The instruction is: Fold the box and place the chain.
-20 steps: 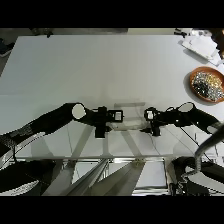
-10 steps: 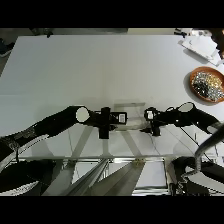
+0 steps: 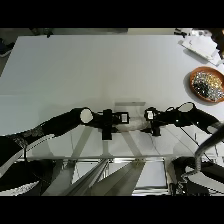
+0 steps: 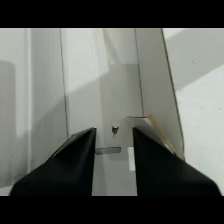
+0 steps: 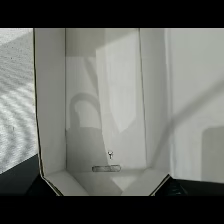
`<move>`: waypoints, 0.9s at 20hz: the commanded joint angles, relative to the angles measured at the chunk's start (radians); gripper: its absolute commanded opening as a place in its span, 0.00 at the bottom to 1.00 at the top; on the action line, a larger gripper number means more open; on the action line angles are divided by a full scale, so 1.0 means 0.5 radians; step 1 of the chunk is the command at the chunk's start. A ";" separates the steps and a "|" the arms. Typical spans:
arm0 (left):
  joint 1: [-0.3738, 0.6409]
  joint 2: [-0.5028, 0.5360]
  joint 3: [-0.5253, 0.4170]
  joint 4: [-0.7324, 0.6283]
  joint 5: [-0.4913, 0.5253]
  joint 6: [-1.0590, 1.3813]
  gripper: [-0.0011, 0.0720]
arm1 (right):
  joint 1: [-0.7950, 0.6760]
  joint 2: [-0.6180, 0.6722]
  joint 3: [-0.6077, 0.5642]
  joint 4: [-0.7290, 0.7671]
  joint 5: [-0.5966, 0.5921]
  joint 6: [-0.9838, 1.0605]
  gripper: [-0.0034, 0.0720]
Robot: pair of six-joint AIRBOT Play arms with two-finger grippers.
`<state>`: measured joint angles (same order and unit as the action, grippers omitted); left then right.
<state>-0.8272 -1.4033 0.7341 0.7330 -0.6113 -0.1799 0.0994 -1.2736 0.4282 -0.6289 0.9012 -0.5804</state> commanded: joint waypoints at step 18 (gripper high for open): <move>-0.008 -0.013 -0.001 -0.225 0.169 0.001 0.45 | 0.002 0.002 -0.001 0.002 -0.002 0.002 0.59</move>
